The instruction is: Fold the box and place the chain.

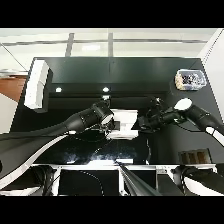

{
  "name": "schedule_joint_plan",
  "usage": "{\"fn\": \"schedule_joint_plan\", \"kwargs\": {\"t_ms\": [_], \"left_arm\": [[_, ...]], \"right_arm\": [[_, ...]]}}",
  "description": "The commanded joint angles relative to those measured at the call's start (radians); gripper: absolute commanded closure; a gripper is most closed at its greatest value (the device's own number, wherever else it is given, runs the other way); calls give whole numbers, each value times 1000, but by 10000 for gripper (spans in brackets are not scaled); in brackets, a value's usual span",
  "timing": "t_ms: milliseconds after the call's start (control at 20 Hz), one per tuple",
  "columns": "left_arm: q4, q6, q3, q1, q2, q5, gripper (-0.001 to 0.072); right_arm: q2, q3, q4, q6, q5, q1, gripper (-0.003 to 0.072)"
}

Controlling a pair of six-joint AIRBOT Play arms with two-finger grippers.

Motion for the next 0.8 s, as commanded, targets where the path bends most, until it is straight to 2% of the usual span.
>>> {"fn": "schedule_joint_plan", "kwargs": {"t_ms": [0,200,250,300,600,700,750], "left_arm": [[1,1,0,0,0,0,682],[1,1,0,0,0,0,682],[1,2,0,0,0,0,682],[1,2,0,0,0,0,682],[1,2,0,0,0,0,682],[1,2,0,0,0,0,682],[1,2,0,0,0,0,682]], "right_arm": [[0,88,-230,246,-89,145,201],[0,157,-439,442,-92,258,204],[0,166,-474,471,-89,284,325],[0,170,-497,494,-89,307,362],[0,174,-657,687,-89,412,381],[-2,174,-723,756,-89,441,502],[-2,174,-742,793,-89,453,504]]}}
